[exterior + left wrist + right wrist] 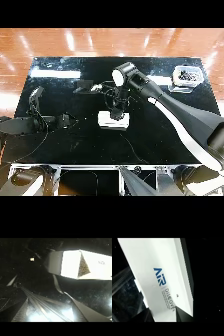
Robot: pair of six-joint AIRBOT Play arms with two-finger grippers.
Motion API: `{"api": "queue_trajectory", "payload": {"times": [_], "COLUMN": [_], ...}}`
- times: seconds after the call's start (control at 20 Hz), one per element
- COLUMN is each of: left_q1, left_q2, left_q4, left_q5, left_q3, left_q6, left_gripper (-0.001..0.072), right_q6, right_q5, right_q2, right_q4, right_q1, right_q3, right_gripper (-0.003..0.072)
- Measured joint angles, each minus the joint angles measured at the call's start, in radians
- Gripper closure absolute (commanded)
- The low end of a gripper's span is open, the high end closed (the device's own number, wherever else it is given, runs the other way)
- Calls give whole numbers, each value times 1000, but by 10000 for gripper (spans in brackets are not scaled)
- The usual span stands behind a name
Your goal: Fold the box and place the chain.
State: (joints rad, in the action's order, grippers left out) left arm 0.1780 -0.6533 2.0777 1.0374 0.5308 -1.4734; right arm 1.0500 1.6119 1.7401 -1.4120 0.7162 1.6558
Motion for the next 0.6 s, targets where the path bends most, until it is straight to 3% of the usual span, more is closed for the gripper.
{"api": "queue_trajectory", "payload": {"times": [0.6], "left_q1": [0], "left_q2": [0], "left_q4": [0], "left_q5": [0], "left_q3": [0], "left_q6": [0], "left_gripper": [79], "right_q6": [-10], "right_q5": [-2], "right_q2": [-1], "right_q4": [-4], "right_q1": [1], "right_q3": [0], "right_gripper": [375]}}
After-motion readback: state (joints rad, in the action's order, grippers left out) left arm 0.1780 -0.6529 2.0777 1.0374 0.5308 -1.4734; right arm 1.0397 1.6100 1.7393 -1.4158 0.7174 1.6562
